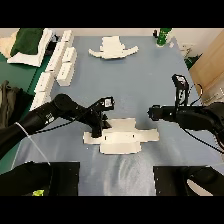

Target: Fold the box.

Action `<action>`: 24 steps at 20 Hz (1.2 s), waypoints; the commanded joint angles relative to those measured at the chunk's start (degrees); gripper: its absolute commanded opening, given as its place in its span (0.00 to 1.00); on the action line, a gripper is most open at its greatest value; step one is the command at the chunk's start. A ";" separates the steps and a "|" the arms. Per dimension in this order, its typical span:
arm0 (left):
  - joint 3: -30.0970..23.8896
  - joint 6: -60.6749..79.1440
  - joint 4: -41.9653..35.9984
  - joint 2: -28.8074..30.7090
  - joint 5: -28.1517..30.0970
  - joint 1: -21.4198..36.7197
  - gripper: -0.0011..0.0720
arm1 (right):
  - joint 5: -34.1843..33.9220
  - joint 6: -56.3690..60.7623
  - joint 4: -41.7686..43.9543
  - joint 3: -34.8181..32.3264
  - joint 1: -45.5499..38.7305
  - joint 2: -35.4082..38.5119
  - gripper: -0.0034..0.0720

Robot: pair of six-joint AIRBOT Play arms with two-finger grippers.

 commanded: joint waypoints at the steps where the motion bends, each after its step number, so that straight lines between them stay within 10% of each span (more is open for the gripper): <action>1: -3.08 0.68 -0.83 0.24 7.96 -2.54 0.03 | -0.28 0.42 2.32 0.24 -0.02 0.02 0.50; 24: 2.29 -6.51 0.44 -1.29 -3.32 -2.56 0.03 | -1.77 0.44 4.31 -4.17 -0.02 0.13 0.40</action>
